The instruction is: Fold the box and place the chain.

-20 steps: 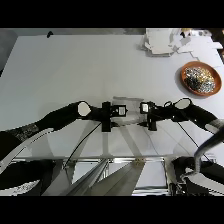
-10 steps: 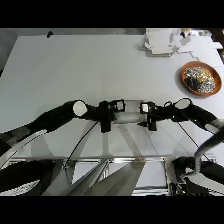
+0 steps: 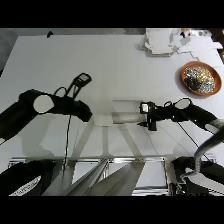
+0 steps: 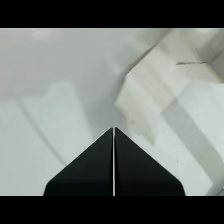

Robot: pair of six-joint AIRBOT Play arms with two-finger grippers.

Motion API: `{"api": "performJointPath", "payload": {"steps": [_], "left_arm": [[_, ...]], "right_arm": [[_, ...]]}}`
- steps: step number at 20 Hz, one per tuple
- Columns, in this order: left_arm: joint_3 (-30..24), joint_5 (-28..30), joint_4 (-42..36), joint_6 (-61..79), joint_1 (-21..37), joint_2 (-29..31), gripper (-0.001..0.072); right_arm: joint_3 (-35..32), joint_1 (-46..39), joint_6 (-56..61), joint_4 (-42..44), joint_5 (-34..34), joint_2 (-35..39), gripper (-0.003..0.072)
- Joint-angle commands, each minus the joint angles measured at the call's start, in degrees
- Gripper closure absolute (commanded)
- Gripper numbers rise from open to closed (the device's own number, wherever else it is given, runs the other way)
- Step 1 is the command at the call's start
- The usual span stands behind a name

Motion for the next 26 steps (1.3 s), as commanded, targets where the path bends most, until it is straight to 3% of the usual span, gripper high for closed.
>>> {"api": "performJointPath", "payload": {"steps": [1, 10, 19, 21, 23, 26], "left_arm": [[-1.8, -4.2, 2.4, -14.7, 5.4, -0.4, 0.0702], [-4.1, 8.4, -17.3, -9.4, 2.1, -15.6, 0.0703], [-4.1, 17.2, -30.9, -1.6, -5.2, -16.4, 0.0695], [-3.8, 17.5, -31.2, -1.6, -6.0, -16.4, 0.0626], [-3.7, 17.7, -31.2, -1.6, -6.2, -15.8, 0.0486], [-3.7, 18.8, -31.1, -1.6, -6.2, -13.6, 0.0479]], "right_arm": [[0.0, 0.0, 0.0, 0.0, 0.0, 0.0, 0.0249], [0.0, 0.0, 0.0, 0.0, 0.0, 0.0, 0.0249], [0.0, 0.0, 0.0, 0.0, 0.0, 0.0, 0.0249], [0.0, 0.0, 0.0, 0.0, 0.0, 0.0, 0.0249], [0.0, 0.0, 0.0, 0.0, 0.0, 0.0, 0.0249], [0.0, 0.0, 0.0, 0.0, 0.0, 0.0, 0.0249]]}}
